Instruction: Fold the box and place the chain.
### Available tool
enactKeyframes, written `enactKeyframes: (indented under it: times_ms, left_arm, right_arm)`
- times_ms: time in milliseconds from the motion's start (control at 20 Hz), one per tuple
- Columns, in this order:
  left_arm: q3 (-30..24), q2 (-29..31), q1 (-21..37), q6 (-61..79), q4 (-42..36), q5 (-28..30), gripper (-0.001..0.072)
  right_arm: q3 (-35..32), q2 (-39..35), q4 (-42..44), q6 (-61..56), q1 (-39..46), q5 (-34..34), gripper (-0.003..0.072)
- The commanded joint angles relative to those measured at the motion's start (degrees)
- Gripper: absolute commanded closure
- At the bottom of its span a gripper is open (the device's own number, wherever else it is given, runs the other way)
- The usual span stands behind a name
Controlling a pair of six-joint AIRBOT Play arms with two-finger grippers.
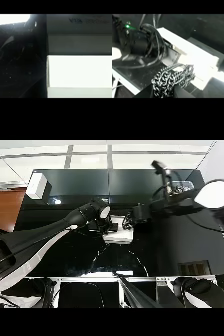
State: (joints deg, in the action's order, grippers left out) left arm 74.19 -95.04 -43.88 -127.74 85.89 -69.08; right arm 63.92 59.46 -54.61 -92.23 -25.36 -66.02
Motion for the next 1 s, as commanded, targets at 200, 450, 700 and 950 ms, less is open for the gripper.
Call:
enactKeyframes:
  times_ms: [200, 450, 700, 950]
  left_arm:
    - [0.02, 0.0, 0.0, 0.02, 0.02, 0.02, 0.0686]
    - [0.02, 0.0, 0.0, 0.0, 0.0, 0.0, 0.0686]
    - [0.02, -0.02, 0.0, 0.0, -0.02, -0.2, 0.0686]
    - [0.02, -0.2, 0.0, 0.0, 0.2, -0.09, 0.0686]
  right_arm:
    - [-1.46, 10.58, -2.54, -0.39, -3.34, 6.45, 0.0672]
    - [-1.4, 10.95, -5.38, 0.37, -2.01, 2.47, 0.0417]
    - [-1.38, 8.83, -5.46, 3.48, 1.55, -2.56, 0.0418]
    - [-1.38, 2.8, -14.03, 3.98, 6.75, -5.88, 0.0421]
